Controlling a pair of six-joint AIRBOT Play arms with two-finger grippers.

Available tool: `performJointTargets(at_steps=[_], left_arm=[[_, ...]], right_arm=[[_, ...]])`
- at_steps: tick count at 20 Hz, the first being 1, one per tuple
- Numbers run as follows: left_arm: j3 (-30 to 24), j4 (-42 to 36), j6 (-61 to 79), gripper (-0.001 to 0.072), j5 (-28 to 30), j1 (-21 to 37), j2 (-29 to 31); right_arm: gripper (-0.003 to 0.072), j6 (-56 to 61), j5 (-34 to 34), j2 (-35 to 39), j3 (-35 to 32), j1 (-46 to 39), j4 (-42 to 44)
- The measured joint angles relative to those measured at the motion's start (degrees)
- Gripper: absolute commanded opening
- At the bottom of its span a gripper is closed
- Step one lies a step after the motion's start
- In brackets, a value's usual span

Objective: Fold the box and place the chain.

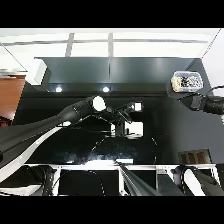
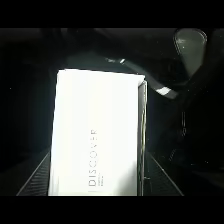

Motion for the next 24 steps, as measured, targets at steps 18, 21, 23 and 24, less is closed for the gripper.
performJointTargets(at_steps=[18, 21, 23, 24], left_arm=[[0.42, 29.68, -35.15, 0.0349, -7.76, 8.20, 6.03], [-0.13, 33.59, -44.00, 0.0349, -12.98, 22.32, 9.60], [-0.31, 35.32, -49.44, 0.0350, -15.78, 33.11, 11.37], [-0.33, 36.39, -52.35, 0.0350, -16.70, 38.42, 11.96]], right_arm=[[0.0009, 0.00, -0.85, 0.00, 0.00, 0.00, -0.07], [0.0009, 0.00, -0.85, 0.00, 0.00, 0.00, -0.11], [0.0010, 0.00, -0.96, 0.00, 0.00, 0.00, -0.11], [0.0010, 0.00, -1.09, 0.00, 0.00, 0.00, -0.11]])
